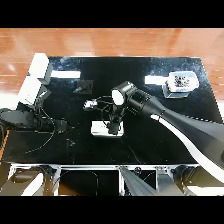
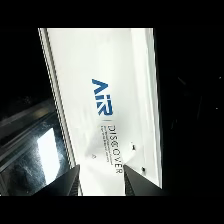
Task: Fold the box and place the chain.
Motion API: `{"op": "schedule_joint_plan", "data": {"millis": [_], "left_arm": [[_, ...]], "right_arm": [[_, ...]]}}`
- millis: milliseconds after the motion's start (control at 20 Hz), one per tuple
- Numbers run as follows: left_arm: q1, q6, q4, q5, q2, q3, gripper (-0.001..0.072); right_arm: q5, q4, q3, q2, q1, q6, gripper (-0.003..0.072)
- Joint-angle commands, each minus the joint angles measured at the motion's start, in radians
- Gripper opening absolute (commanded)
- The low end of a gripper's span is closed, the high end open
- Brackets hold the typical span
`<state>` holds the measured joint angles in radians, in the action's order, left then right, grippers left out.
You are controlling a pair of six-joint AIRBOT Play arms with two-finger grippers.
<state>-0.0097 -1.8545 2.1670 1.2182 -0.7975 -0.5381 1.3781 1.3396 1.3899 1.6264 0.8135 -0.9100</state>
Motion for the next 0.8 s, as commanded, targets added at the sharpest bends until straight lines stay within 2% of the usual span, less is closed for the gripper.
{"op": "schedule_joint_plan", "data": {"millis": [0,550,650,750], "left_arm": [[0.001,0.0,0.001,0.001,0.0,0.0,0.0464],[0.001,-0.029,0.025,-0.03,0.0,-0.011,0.0464],[0.0,-0.094,0.045,-0.035,-0.001,-0.016,0.0464],[-0.033,-0.211,0.044,-0.035,-0.01,-0.058,0.0464]], "right_arm": [[-0.01,0.001,0.0,0.0,0.001,-0.023,0.0357],[-0.007,0.0,0.0,-0.155,-0.032,-0.094,0.0357],[0.044,-0.001,0.0,-0.183,-0.068,-0.161,0.0357],[0.113,-0.008,-0.011,-0.218,-0.153,-0.289,0.0357]]}}
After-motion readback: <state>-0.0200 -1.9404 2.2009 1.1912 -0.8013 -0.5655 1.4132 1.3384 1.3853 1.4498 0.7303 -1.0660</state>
